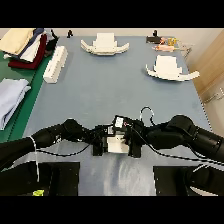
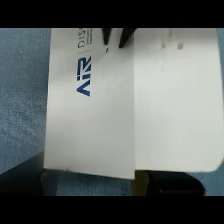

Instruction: Fold the box.

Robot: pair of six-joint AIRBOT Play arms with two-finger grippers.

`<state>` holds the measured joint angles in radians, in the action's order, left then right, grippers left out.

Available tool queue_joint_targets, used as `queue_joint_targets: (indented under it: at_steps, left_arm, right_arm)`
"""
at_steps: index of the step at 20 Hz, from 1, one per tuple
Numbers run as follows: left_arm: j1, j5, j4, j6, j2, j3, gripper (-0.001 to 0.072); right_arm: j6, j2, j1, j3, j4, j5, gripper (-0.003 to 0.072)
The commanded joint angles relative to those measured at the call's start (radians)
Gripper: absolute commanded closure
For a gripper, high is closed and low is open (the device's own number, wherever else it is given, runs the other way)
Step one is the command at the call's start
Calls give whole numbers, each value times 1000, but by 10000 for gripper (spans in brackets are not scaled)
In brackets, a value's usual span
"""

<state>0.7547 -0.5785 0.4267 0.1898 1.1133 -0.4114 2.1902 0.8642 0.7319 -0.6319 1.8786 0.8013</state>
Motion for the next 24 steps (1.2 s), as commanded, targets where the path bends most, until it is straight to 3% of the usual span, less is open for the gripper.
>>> queue_joint_targets:
  at_steps: [1, 3, 4, 5, 8, 9, 10, 18, 24]
  left_arm:
    - [0, 0, 0, 0, 0, -1, 191]
    - [0, 0, 0, 0, 0, -1, 191]
    - [0, 0, 0, 0, 0, -1, 191]
    - [0, 0, 0, 0, 0, -1, 192]
    - [0, 0, 0, 0, 0, -1, 192]
    - [0, 0, 0, 0, 0, -1, 191]
    - [0, 0, 0, 0, 0, -1, 192]
    - [0, 0, 0, 0, 0, -1, 191]
    - [0, 0, 0, 0, 0, -1, 191]
  right_arm:
    - [13, -10, 37, 6, -84, -40, 368]
    - [34, -11, 37, 6, -80, -16, 347]
    - [54, -11, 37, 6, -75, 6, 251]
    - [74, -10, 37, 6, -72, 29, 216]
    - [99, -10, 37, 6, -72, 72, 214]
    - [99, -10, 37, 6, -72, 71, 168]
    - [106, -9, 37, 6, -73, 71, 73]
    - [123, 69, 37, 6, -119, 44, 78]
    - [94, 6, 37, 5, -197, 45, 102]
